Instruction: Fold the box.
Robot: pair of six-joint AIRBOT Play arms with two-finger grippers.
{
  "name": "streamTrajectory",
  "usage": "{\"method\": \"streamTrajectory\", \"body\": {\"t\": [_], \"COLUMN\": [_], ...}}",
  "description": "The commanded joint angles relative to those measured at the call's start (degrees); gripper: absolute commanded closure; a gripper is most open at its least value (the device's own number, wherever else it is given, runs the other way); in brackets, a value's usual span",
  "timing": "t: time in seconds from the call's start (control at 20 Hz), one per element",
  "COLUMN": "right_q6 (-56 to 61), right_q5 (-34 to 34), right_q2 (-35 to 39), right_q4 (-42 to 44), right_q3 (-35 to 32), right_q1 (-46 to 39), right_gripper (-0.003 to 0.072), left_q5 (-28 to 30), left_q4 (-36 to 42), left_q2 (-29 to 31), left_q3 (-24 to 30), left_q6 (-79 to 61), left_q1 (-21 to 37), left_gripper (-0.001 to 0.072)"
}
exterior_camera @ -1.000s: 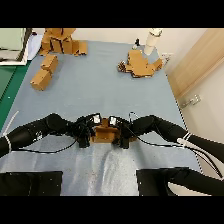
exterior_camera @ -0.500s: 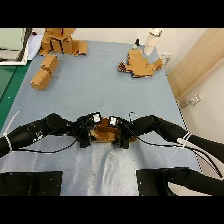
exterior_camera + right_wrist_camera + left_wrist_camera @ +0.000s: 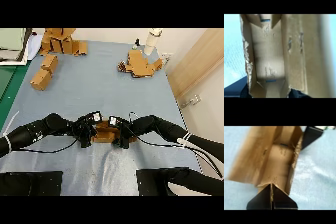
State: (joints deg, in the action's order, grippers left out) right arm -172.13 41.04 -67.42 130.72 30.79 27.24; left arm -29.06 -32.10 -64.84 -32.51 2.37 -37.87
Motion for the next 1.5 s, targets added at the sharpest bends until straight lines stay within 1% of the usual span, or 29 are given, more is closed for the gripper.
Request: {"method": "streamTrajectory", "body": {"t": [0.0, 0.05, 0.1, 0.15, 0.2, 0.25, 0.3, 0.35, 0.45, 0.5, 0.55, 0.6, 0.65, 0.7, 0.8, 0.85, 1.0, 1.05, 1.2, 1.35, 1.45], "right_q6": [0.0, 0.0, 0.0, 0.0, 0.0, 0.0, 0.0, 0.0, 0.0, 0.0, 0.0, 0.0, 0.0, 0.0, 0.0, 0.0, 0.0, 0.0, 0.0, 0.0, 0.0], "right_q5": [0.0, 0.0, 0.0, 0.0, 0.0, 0.0, 0.0, 0.0, 0.0, 0.0, 0.0, 0.0, 0.0, 0.0, 0.0, 0.0, 0.0, 0.0, 0.0, 0.0, 0.0], "right_q2": [0.0, 0.0, 0.0, 0.0, 0.0, 0.0, 0.0, 0.0, 0.0, 0.0, 0.0, 0.0, 0.0, 0.0, 0.0, 0.0, 0.0, 0.0, 0.0, 0.0, 0.0], "right_q4": [0.0, 0.0, 0.0, 0.0, 0.0, 0.0, 0.0, 0.0, 0.0, 0.0, 0.0, 0.0, 0.0, 0.0, 0.0, 0.0, 0.0, 0.0, 0.0, 0.0, 0.0], "right_q3": [0.0, 0.0, 0.0, 0.0, 0.0, 0.0, 0.0, 0.0, 0.0, 0.0, 0.0, 0.0, 0.0, 0.0, 0.0, 0.0, 0.0, 0.0, 0.0, 0.0, 0.0], "right_q1": [0.0, 0.0, 0.0, 0.0, 0.0, 0.0, 0.0, 0.0, 0.0, 0.0, 0.0, 0.0, 0.0, 0.0, 0.0, 0.0, 0.0, 0.0, 0.0, 0.0, 0.0], "right_gripper": [0.0187, 0.0187, 0.0187, 0.0187, 0.0187, 0.0187, 0.0187, 0.0187, 0.0187, 0.0187, 0.0187, 0.0187, 0.0187, 0.0187, 0.0187, 0.0187, 0.0187, 0.0187, 0.0187, 0.0187, 0.0187], "left_q5": [1.0, 1.3, 1.1, -0.1, -2.8, -6.8, -10.8, -14.7, -20.3, -23.1, -26.4, -28.7, -29.1, -28.2, -24.3, -22.3, -19.5, -18.3, -15.2, -11.3, -10.0], "left_q4": [-2.1, -4.5, -8.9, -16.0, -24.0, -32.3, -38.5, -43.0, -46.2, -45.9, -44.4, -41.5, -37.9, -34.6, -29.4, -25.6, -10.8, -7.7, -6.9, -6.9, -6.8], "left_q2": [1.5, 3.0, 4.8, 7.1, 9.7, 12.7, 15.8, 19.3, 25.9, 27.9, 28.7, 28.3, 27.3, 25.8, 21.4, 18.5, 11.6, 10.2, 7.6, 6.7, 6.2], "left_q3": [0.0, 0.0, 0.0, 0.0, 0.0, 0.0, 0.0, 0.0, 0.0, 0.1, 0.6, 1.5, 2.8, 4.2, 7.0, 8.1, 8.6, 8.6, 8.7, 8.6, 8.6], "left_q6": [1.6, 4.6, 9.2, 17.2, 26.7, 38.1, 49.2, 60.9, 80.4, 88.4, 92.2, 92.0, 91.1, 89.8, 86.4, 83.8, 72.7, 70.6, 70.2, 70.2, 70.1], "left_q1": [0.3, 0.5, 0.5, 0.5, 0.9, 1.9, 3.3, 5.1, 10.0, 13.1, 16.2, 18.8, 20.8, 21.8, 21.8, 21.6, 20.1, 19.5, 18.5, 18.6, 18.6], "left_gripper": [0.0697, 0.0697, 0.0696, 0.0697, 0.0697, 0.0697, 0.0697, 0.0697, 0.0697, 0.0697, 0.0698, 0.0698, 0.0698, 0.0698, 0.0698, 0.0698, 0.0699, 0.0698, 0.0698, 0.0698, 0.0698]}}
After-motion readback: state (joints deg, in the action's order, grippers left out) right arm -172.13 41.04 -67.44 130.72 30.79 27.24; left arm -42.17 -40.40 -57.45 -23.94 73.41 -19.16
